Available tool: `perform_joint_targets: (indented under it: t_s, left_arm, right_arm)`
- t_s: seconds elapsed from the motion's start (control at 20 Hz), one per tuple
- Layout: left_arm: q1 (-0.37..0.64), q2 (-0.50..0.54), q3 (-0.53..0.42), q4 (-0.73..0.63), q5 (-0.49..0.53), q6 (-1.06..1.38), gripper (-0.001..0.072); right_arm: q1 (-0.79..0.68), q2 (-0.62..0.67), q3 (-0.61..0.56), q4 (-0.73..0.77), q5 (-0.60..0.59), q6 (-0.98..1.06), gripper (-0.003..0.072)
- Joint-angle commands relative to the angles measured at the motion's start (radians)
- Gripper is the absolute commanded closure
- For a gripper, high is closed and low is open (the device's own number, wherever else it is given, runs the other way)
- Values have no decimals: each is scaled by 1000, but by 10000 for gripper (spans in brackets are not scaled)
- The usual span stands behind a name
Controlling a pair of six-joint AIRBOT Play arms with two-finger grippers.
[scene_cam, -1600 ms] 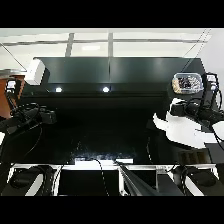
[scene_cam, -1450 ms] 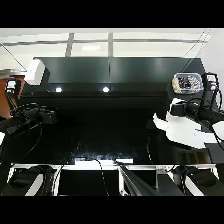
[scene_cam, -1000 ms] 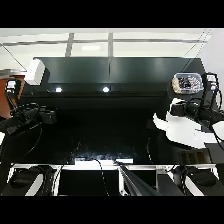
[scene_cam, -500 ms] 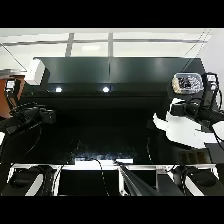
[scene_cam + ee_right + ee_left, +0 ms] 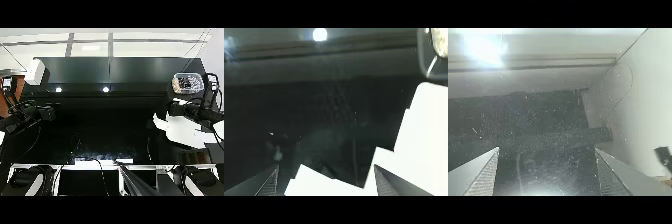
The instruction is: Fold the box and place the chain.
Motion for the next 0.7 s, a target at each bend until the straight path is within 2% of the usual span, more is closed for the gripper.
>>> perform_joint_targets:
  t_s: [0.0,0.1,0.25,0.4,0.5,0.65]
  left_arm:
    - [-1,-1,0,1,-21,-1,7]
    - [-1,-1,0,1,-42,-1,7]
    - [-1,-1,0,0,-84,-1,7]
    - [-1,-1,0,1,-141,-1,7]
    - [-1,-1,0,1,-150,-1,7]
    - [-1,-1,0,0,-150,-1,7]
  right_arm:
    - [-138,-3,10,-21,73,58,-16]
    - [-320,-21,49,-16,101,35,-16]
    - [-607,-72,98,50,162,-143,-17]
    - [-881,-161,98,81,146,-165,-17]
    - [-1055,-246,98,177,172,-220,-17]
    - [-1277,-353,110,392,232,-434,-17]
